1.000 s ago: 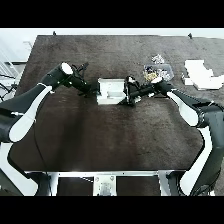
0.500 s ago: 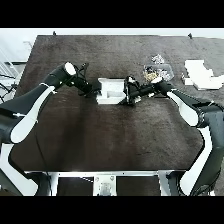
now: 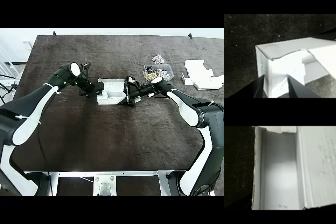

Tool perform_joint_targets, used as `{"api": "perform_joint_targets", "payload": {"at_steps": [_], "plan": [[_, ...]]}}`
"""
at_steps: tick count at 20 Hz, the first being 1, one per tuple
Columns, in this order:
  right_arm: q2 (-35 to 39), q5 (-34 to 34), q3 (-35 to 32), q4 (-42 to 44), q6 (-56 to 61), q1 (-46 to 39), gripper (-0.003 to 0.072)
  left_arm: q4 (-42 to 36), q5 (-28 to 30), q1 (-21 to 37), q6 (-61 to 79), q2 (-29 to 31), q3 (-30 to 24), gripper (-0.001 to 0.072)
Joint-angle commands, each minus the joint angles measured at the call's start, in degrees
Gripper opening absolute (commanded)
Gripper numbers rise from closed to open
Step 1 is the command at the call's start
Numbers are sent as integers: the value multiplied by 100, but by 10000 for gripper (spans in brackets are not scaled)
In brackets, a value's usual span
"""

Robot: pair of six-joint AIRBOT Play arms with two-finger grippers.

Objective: Fold the box and place the chain.

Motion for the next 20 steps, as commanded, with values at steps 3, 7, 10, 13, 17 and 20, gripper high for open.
{"api": "perform_joint_targets", "payload": {"at_steps": [3, 7, 10, 13, 17, 20], "plan": [[-4, 2, -2, 2, 0, 4, 501, 372, -17, -48, -350, -4, 127, 363], [-4, 2, -2, 2, 0, 4, 501, 723, 15, -177, -546, -9, 138, 363], [-4, 2, -2, 2, 0, 4, 501, 796, 15, -243, -682, -37, 140, 363], [-4, 2, -2, 4, 0, 4, 501, 911, -46, -332, -789, -63, 337, 363], [-4, 2, -2, 2, 0, 4, 501, 1123, -164, -420, -1054, -66, 411, 363], [-4, 2, -2, 2, 0, 4, 501, 1172, -107, -509, -1228, -70, 411, 363]]}}
